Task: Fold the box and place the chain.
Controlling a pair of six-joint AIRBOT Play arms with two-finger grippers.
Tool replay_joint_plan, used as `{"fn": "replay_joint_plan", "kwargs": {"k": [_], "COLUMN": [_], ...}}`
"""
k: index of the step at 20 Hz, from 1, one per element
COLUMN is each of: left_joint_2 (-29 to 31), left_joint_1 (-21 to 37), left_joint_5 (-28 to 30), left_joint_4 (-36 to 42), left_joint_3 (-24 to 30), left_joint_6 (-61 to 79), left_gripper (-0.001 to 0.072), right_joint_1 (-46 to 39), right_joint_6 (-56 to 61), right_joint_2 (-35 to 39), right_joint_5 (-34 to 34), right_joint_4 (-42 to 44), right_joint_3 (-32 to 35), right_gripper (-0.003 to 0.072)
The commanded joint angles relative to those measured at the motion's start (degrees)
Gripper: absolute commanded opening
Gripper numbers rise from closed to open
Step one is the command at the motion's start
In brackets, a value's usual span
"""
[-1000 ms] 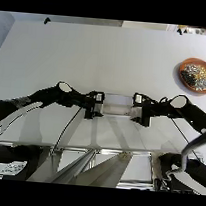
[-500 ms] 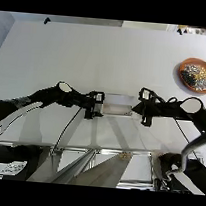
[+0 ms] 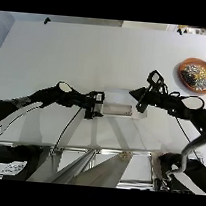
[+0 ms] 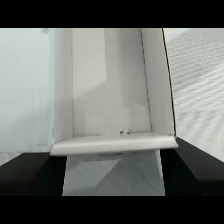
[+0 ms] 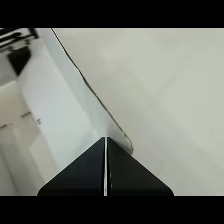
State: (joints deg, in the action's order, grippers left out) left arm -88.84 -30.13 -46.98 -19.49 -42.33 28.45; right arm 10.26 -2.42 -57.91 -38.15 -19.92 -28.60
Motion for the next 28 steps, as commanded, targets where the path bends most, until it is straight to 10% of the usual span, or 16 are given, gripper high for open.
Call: {"fn": "replay_joint_plan", "kwargs": {"k": [1, 11, 17, 27, 28], "left_joint_2": [0.0, 0.0, 0.0, 0.0, 0.0], "left_joint_1": [0.0, 0.0, 0.0, 0.0, 0.0], "left_joint_5": [0.0, 0.0, 0.0, 0.0, 0.0], "left_joint_4": [0.0, 0.0, 0.0, 0.0, 0.0], "left_joint_3": [0.0, 0.0, 0.0, 0.0, 0.0], "left_joint_6": [0.0, 0.0, 0.0, 0.0, 0.0], "left_gripper": [0.0273, 0.0273, 0.0273, 0.0273, 0.0273], "right_joint_1": [0.0, 0.0, 0.0, 0.0, 0.0], "right_joint_6": [-0.9, 1.0, 12.1, 13.6, 11.9], "right_joint_2": [-6.8, -10.9, -1.8, 14.3, 14.3], "right_joint_5": [3.6, 3.5, -8.1, -30.1, -29.2], "right_joint_4": [3.5, 2.8, 1.1, -48.5, -48.7], "right_joint_3": [-0.1, -0.1, -0.8, -0.8, -0.7], "right_gripper": [0.0017, 0.0018, 0.0018, 0.0025, 0.0161]}}
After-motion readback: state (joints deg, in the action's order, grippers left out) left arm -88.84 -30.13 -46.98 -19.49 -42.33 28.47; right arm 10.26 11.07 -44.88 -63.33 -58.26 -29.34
